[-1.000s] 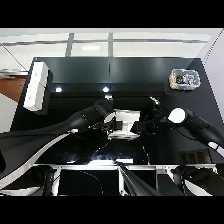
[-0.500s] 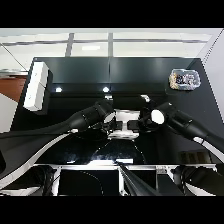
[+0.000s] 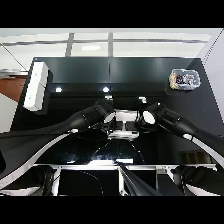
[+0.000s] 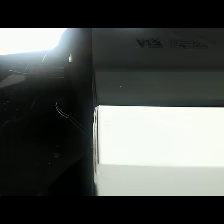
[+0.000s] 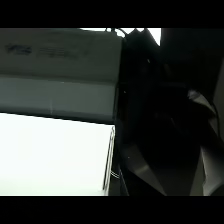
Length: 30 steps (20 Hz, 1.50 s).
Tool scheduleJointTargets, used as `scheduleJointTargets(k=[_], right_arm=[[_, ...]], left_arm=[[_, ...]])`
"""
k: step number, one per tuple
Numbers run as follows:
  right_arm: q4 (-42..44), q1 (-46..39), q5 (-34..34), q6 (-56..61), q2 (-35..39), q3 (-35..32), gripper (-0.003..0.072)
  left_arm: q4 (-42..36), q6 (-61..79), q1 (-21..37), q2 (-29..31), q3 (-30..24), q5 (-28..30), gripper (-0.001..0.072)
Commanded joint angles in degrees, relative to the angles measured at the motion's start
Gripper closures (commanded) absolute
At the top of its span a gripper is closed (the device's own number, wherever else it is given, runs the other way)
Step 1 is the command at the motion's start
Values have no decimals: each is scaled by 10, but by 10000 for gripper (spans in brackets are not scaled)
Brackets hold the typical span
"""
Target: Fold the box and place the chain.
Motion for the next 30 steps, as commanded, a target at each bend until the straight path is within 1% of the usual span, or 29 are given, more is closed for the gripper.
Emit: scheduleJointTargets(k=[1, 2, 4, 7, 8, 9, 10, 11, 12, 13, 16, 20, 21, 22, 23, 24, 25, 26, 29, 30], right_arm=[[-2, 2, 3, 13, -12, 1, 478], [-2, 2, 0, 13, -12, 1, 600], [7, 2, -5, 12, -12, 1, 644], [9, 2, -6, 12, -12, 1, 643], [10, 2, -6, 13, -12, 1, 574], [13, 2, -6, 13, -12, 1, 397], [16, 2, -6, 13, -12, 1, 369], [18, 2, -5, 12, -12, 1, 376], [18, 2, -2, 12, -12, 1, 394], [17, 2, -1, 10, -12, 1, 524], [17, 2, -4, 2, -12, 1, 637], [17, 2, -5, -1, -12, 1, 643], [17, 2, -6, -1, -12, 1, 593], [17, 2, -7, 0, -12, 1, 441], [14, 2, -5, 0, -11, 1, 332], [7, 2, -2, 0, -9, 1, 332], [2, 2, 3, -1, -7, 1, 298], [-1, 2, 11, -1, -3, 1, 245], [-16, 2, 28, -21, 19, 1, 234], [-15, 2, 30, -34, 32, 1, 110]], left_arm=[[0, 0, 0, 0, 0, 0, 677], [0, 0, 0, 0, 0, 0, 677], [0, 0, 0, 0, 0, 0, 677], [0, 0, 0, 0, 0, 0, 677], [0, 0, 0, 0, 0, 0, 677], [0, 0, 0, 0, 0, 0, 677], [1, 0, 0, 0, 0, 0, 677], [1, 0, 0, 0, 0, 2, 677], [1, 0, 0, 0, 0, 2, 677], [1, 0, 0, 0, 0, 2, 677], [1, 0, 0, 0, 0, 1, 677], [0, 0, 0, 0, 0, 1, 677], [0, 0, 0, 0, 0, 1, 677], [0, 0, 0, 0, 0, 0, 677], [0, 0, 0, 0, 0, 0, 677], [0, 0, 0, 0, 0, 0, 677], [0, 0, 0, 0, 0, 0, 677], [0, 0, 0, 0, 0, 0, 677], [0, 0, 0, 0, 0, 0, 677], [0, 0, 0, 0, 0, 0, 677]])
